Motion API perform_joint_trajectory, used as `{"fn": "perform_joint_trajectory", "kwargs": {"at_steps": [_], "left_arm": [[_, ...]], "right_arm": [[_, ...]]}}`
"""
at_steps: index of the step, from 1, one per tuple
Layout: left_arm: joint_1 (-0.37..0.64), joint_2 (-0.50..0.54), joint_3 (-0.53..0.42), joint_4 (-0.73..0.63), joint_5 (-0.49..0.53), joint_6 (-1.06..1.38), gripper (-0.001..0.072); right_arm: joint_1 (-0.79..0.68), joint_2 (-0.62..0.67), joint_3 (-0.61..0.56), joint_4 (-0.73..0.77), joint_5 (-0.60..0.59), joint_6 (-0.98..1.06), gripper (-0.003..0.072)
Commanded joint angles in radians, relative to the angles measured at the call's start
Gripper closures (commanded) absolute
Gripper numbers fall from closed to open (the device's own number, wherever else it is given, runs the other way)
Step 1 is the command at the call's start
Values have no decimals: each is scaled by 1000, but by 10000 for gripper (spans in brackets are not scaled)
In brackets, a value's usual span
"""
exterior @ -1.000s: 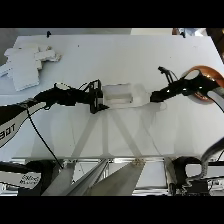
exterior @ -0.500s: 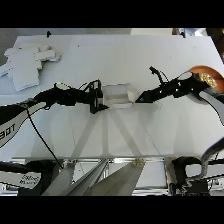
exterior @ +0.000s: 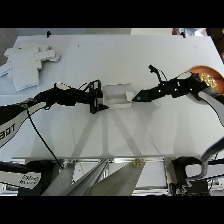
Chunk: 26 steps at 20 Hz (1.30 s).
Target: Fold the box and place the chain.
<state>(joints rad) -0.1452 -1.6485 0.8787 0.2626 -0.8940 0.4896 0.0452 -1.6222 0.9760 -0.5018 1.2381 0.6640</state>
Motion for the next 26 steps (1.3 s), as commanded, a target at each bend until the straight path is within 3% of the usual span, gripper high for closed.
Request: {"fn": "perform_joint_trajectory", "kwargs": {"at_steps": [1,9,16,26], "left_arm": [[0,0,1,0,0,0,186],[0,0,1,0,0,0,186],[0,0,1,0,0,0,186],[0,0,1,0,0,0,186]], "right_arm": [[45,0,0,1,-116,-20,146],[165,26,0,-79,-301,40,137],[225,119,1,-413,-441,419,155],[394,128,19,-859,-474,929,164]]}}
